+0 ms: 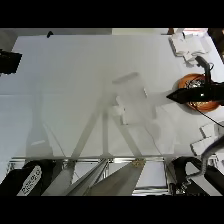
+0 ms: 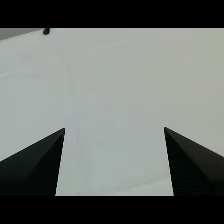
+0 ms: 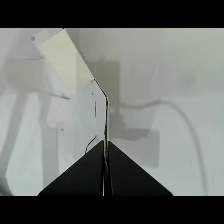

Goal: Fold the box and place the chain.

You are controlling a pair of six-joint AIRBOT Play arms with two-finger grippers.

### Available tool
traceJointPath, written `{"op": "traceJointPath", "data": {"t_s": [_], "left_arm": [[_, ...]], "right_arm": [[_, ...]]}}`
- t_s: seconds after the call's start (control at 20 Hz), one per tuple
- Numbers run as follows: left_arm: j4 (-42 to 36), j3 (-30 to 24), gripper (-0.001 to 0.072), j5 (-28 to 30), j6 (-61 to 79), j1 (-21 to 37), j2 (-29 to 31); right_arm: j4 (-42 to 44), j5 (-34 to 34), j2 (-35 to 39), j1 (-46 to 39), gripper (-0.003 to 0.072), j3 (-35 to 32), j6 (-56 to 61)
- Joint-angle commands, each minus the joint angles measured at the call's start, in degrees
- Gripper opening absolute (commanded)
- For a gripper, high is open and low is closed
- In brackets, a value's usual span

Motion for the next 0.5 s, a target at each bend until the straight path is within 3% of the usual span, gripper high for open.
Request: {"op": "traceJointPath", "data": {"t_s": [0.0, 0.15, 0.45], "left_arm": [[0.0, 0.02, 0.0694, 0.0, 0.0, -0.02, -0.02], [0.0, 0.02, 0.0694, 0.02, 0.0, -0.02, -0.02], [0.0, 0.04, 0.0694, 0.0, 0.0, -0.02, -0.02]], "right_arm": [[6.32, -4.63, 4.9, 3.06, 0.0004, -0.17, -3.52], [8.15, -6.78, 5.03, 3.04, 0.0004, -4.22, -5.66], [25.33, -16.31, 5.03, 3.04, 0.0004, -22.27, -22.86]]}}
